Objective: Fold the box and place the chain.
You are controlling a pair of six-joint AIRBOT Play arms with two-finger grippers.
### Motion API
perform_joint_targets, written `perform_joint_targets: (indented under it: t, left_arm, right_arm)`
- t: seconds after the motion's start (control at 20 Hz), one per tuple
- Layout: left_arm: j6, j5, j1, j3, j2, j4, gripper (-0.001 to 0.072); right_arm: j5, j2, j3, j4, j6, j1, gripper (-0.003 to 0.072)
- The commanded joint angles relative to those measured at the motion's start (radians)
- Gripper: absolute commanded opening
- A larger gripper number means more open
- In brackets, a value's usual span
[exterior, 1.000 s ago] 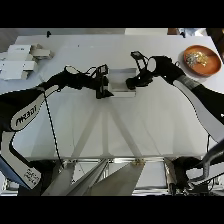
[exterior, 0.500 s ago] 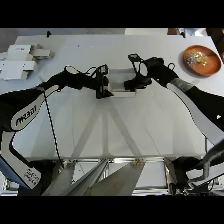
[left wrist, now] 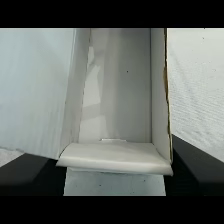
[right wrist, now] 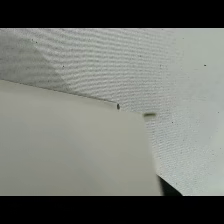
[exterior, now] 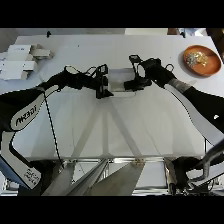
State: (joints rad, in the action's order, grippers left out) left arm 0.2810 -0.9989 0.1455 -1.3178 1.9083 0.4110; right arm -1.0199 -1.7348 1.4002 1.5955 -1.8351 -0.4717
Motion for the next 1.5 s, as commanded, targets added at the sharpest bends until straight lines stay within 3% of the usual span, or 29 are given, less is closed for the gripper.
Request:
perform_joint_targets:
  t: [0.0, 0.05, 0.1, 0.15, 0.45, 0.75, 0.85, 0.95, 1.2, 1.45]
  left_arm:
    - [0.003, 0.0, 0.0, -0.001, 0.001, 0.001, 0.0395]
    - [0.003, 0.0, 0.0, -0.001, 0.001, 0.001, 0.0395]
    - [0.003, 0.0, 0.0, -0.001, 0.001, 0.001, 0.0395]
    - [0.003, 0.0, 0.0, -0.001, 0.001, 0.001, 0.0395]
    - [0.003, 0.0, 0.0, -0.001, 0.001, 0.001, 0.0395]
    - [0.003, 0.0, 0.0, -0.001, 0.001, 0.001, 0.0395]
    - [0.003, 0.0, 0.0, -0.001, 0.001, 0.001, 0.0395]
    - [0.003, 0.0, 0.0, -0.001, 0.001, 0.001, 0.0395]
    - [0.003, 0.0, 0.0, -0.001, 0.001, 0.001, 0.0395]
    - [0.003, 0.0, 0.0, -0.001, 0.001, 0.001, 0.0395]
  right_arm:
    - [0.011, 0.0, 0.001, -0.007, -0.001, -0.001, 0.0016]
    - [0.011, 0.0, 0.001, -0.007, -0.001, -0.001, 0.0044]
    - [0.008, 0.0, 0.001, -0.009, -0.002, -0.001, 0.0176]
    - [0.007, 0.003, 0.001, -0.014, -0.002, -0.001, 0.0225]
    - [0.058, 0.108, 0.001, 0.002, -0.001, 0.006, 0.0225]
    - [0.096, 0.315, 0.001, 0.069, 0.109, 0.125, 0.0227]
    - [0.093, 0.375, 0.001, 0.128, 0.116, 0.208, 0.0363]
    - [0.093, 0.407, 0.001, 0.14, 0.122, 0.306, 0.0384]
    - [0.171, 0.373, 0.001, 0.137, 0.218, 0.58, 0.0409]
    - [0.312, 0.228, 0.002, 0.116, 0.217, 0.772, 0.0409]
